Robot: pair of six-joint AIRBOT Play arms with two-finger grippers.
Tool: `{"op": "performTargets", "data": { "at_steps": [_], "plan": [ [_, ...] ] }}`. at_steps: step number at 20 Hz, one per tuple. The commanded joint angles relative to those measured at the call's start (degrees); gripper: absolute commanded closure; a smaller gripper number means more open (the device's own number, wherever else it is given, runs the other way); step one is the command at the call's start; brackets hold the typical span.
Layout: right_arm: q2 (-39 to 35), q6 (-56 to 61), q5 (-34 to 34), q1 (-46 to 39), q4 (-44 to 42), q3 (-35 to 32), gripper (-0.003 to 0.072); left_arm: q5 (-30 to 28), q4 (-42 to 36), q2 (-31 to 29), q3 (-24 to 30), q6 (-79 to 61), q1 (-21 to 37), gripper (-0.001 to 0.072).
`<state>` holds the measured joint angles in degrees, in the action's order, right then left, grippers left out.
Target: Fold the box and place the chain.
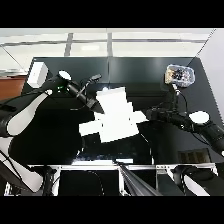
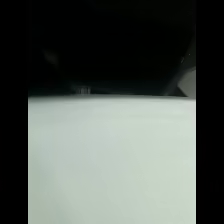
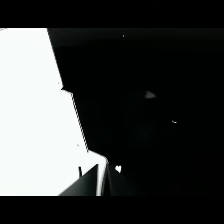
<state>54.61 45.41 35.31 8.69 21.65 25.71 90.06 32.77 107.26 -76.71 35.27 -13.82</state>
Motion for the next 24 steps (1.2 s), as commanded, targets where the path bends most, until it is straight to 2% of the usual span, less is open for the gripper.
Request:
{"op": "performTargets", "data": {
  "at_steps": [1,4,7,9,10,13,14,18,22,24],
  "plan": [
    [-0.1,0.0,-0.3,-0.3,2.4,0.2,0.0003,1.0,0.5,0.3,-0.8,-0.5,-0.2,0.0686],
    [-0.2,0.9,8.6,-4.1,14.4,4.8,-0.0019,3.2,2.7,-1.0,-3.4,4.9,1.1,0.0689],
    [-0.2,1.0,21.0,-7.8,21.3,11.9,-0.0019,4.2,2.6,-7.9,0.0,6.6,1.4,0.0691],
    [-0.2,1.0,25.0,-8.7,25.4,15.3,-0.0019,-3.1,2.6,-16.7,7.6,1.6,0.8,0.0691],
    [-0.2,0.9,24.5,-8.7,27.0,16.0,-0.0018,-8.9,2.6,-21.7,12.3,-4.5,0.1,0.069],
    [-0.2,0.9,17.9,-8.7,27.0,16.1,-0.0018,-23.7,4.0,-30.9,22.2,-29.0,-2.8,0.0688],
    [-0.2,0.9,16.4,-8.7,26.7,16.1,-0.0018,-26.2,5.9,-31.5,22.7,-34.4,-3.8,0.0688],
    [-0.1,-0.6,16.6,-8.6,25.2,15.9,-0.0018,-36.5,10.4,-28.7,22.8,-36.0,-8.2,0.0688],
    [-0.1,-16.3,24.0,-8.6,32.4,14.3,-0.0019,-43.0,14.2,-25.7,22.8,-38.6,-12.5,0.0688],
    [0.0,-19.8,24.2,-8.2,30.7,12.1,-0.0019,-45.8,15.0,-24.5,22.8,-38.7,-13.8,0.0688]
  ]
}}
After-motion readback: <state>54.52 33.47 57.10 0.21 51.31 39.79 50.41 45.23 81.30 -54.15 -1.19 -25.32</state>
